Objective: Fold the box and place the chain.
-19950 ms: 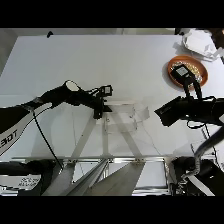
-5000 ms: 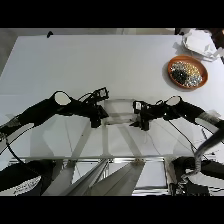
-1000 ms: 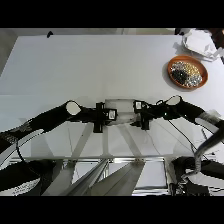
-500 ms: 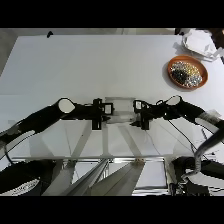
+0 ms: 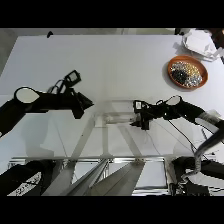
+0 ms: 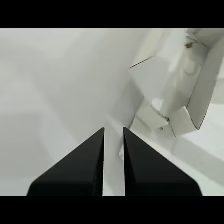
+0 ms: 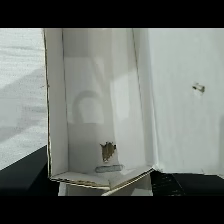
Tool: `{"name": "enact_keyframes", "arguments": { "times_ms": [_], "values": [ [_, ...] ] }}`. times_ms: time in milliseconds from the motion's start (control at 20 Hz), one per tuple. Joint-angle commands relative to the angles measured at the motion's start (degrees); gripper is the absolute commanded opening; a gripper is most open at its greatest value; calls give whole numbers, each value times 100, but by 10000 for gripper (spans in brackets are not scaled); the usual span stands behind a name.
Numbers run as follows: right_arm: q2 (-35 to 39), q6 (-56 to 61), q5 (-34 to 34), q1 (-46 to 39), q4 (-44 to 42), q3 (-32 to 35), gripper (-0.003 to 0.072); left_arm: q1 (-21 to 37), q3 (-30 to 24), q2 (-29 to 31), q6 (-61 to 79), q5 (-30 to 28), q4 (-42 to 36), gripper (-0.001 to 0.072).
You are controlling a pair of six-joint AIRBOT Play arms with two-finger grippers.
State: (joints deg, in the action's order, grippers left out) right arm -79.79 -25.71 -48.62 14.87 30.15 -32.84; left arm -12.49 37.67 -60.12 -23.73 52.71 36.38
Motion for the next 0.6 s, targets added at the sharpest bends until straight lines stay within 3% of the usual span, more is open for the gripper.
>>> {"name": "enact_keyframes", "arguments": {
  "times_ms": [0, 100, 150, 550],
  "values": [
    [2, -2, 0, 0, 0, -2, 401, 752, -293, 94, -2236, 363, 144, 130],
    [2, -2, -2, 0, 0, -2, 401, 885, -651, 4, -2671, 413, 136, 95],
    [2, -2, 0, 0, 0, -2, 401, 881, -804, -125, -2660, 444, 63, 11],
    [2, -2, 0, 0, 0, -2, 401, -201, -949, -1576, -2662, 197, -498, 5]
  ]
}}
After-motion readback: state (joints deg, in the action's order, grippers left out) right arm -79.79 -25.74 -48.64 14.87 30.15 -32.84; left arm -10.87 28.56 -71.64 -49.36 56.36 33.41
